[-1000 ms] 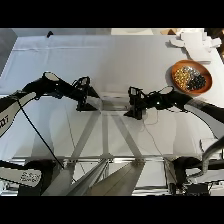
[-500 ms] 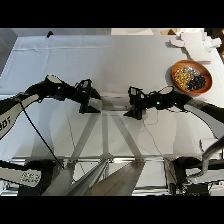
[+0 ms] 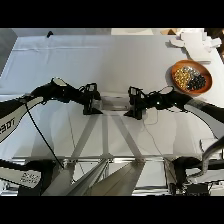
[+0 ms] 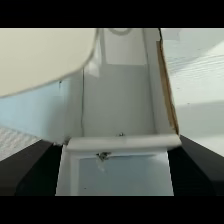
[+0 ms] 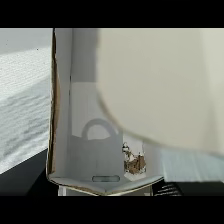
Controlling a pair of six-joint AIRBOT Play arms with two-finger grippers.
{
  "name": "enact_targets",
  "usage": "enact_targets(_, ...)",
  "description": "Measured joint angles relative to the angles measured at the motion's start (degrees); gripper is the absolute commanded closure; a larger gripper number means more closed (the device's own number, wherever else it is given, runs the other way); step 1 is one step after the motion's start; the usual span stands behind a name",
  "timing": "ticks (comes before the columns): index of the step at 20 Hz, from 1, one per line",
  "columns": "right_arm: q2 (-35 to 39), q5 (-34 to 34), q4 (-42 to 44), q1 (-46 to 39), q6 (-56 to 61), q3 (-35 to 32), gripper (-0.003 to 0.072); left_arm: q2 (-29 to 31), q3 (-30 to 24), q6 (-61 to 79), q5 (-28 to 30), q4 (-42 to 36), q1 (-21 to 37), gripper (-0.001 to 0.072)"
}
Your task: Fold the box and place the chain.
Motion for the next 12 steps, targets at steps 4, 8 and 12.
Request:
enact_targets(4, 0.00, -0.07, 0.02, 0.00, 0.02, 0.02, 0.0222, -0.02, 0.00, -0.57, 1.86, 0.33, -0.98, 0.0007)
enact_targets(8, 0.00, -0.07, 0.00, 0.00, -0.02, 0.02, 0.0222, -0.02, 0.00, -0.72, 2.49, 1.11, -1.79, 0.0386)
enact_targets(12, 0.00, -0.02, -0.02, 0.00, -0.02, 0.02, 0.0222, 0.02, 0.02, -0.63, 2.54, 1.81, -2.14, 0.0389)
